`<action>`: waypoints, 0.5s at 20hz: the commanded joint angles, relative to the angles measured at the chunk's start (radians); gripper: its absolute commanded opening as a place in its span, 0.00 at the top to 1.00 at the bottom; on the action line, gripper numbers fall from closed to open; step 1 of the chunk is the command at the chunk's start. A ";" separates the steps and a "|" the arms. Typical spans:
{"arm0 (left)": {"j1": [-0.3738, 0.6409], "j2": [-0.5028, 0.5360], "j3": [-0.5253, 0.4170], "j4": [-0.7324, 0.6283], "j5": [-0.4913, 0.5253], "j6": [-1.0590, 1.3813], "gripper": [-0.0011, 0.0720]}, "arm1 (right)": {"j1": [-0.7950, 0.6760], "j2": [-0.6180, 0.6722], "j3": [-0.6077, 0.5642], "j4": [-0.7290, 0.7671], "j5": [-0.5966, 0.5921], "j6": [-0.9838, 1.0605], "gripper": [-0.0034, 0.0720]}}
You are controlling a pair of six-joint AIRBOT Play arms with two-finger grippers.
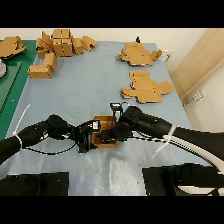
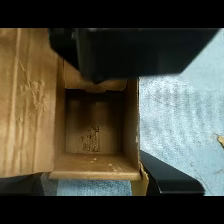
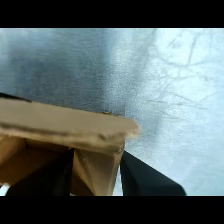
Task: Fold the box.
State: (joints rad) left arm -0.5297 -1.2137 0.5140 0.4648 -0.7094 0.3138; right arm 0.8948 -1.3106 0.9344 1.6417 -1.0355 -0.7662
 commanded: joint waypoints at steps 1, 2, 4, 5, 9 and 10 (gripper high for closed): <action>0.000 0.000 0.000 0.000 0.000 0.000 0.40 | 0.028 -0.084 0.084 -0.090 -0.156 0.139 0.48; 0.000 0.000 0.000 0.000 0.000 0.000 0.40 | 0.028 -0.092 0.087 -0.097 -0.174 0.150 0.48; 0.000 0.000 0.000 0.000 0.001 0.000 0.40 | 0.028 -0.097 0.087 -0.097 -0.178 0.160 0.48; 0.000 0.000 0.000 0.000 0.000 0.000 0.40 | 0.028 -0.099 0.087 -0.097 -0.178 0.165 0.51; 0.000 0.000 0.000 0.000 0.000 0.000 0.40 | 0.028 -0.105 0.087 -0.103 -0.185 0.167 0.79; 0.000 0.000 0.000 0.000 0.000 0.000 0.40 | 0.028 -0.105 0.087 -0.102 -0.186 0.167 0.85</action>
